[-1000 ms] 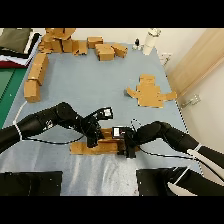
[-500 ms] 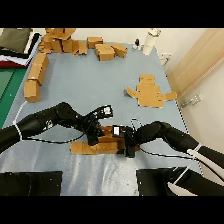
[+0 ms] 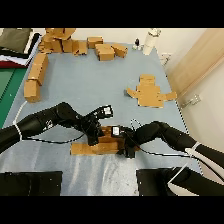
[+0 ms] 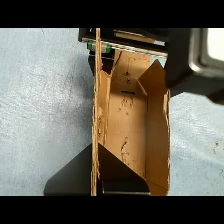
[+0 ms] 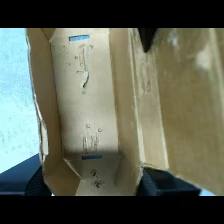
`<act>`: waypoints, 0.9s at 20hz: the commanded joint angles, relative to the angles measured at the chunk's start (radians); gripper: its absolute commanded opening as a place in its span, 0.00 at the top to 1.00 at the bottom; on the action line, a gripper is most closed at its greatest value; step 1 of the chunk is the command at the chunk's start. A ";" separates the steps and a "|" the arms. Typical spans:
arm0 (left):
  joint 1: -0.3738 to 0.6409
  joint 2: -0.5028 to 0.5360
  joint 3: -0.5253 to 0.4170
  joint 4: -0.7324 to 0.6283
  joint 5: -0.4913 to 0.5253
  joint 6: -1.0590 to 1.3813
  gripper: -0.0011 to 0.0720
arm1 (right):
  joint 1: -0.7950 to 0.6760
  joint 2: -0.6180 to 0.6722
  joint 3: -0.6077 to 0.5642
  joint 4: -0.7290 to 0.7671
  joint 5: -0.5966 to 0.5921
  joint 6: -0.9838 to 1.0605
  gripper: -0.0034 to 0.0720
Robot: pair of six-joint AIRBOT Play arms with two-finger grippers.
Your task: Fold the box.
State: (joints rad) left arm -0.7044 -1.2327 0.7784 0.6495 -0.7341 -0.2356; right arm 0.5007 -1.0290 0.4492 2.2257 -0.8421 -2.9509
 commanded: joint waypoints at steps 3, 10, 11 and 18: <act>0.000 0.000 0.000 0.000 0.000 0.000 0.97 | 0.000 -0.002 0.000 0.000 -0.004 0.001 0.20; 0.002 0.000 0.000 0.042 0.011 -0.097 0.24 | 0.000 -0.002 0.000 0.000 -0.004 0.001 0.20; 0.002 0.001 0.000 0.068 0.020 -0.151 0.16 | 0.000 -0.002 0.000 0.000 -0.005 0.001 0.20; 0.002 0.175 0.041 0.855 -0.213 -0.818 0.15 | 0.000 -0.002 0.000 0.000 -0.008 0.001 0.20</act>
State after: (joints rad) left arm -0.7033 -1.1343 0.8066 1.1263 -0.8181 -0.6941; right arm 0.5007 -1.0306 0.4492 2.2257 -0.8478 -2.9505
